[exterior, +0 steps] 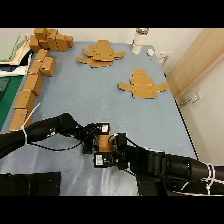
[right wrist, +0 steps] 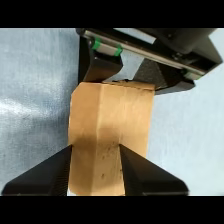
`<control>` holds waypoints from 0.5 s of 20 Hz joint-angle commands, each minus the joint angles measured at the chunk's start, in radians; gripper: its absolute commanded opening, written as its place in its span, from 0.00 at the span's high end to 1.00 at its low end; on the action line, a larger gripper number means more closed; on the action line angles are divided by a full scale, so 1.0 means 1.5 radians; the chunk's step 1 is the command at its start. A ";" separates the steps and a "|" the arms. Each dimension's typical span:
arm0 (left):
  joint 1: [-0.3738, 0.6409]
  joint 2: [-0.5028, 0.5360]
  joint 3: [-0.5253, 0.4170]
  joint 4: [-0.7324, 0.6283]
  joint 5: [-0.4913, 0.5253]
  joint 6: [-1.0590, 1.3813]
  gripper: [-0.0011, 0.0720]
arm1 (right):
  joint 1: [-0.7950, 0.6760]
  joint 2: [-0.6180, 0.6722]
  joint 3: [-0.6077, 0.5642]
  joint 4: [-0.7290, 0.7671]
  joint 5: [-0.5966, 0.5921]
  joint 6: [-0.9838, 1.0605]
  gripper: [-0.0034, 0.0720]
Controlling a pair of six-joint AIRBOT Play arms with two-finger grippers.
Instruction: Fold the box.
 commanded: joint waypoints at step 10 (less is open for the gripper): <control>0.000 0.000 0.000 0.000 0.000 0.000 0.59 | 0.026 -0.032 0.000 -0.074 -0.008 0.082 0.60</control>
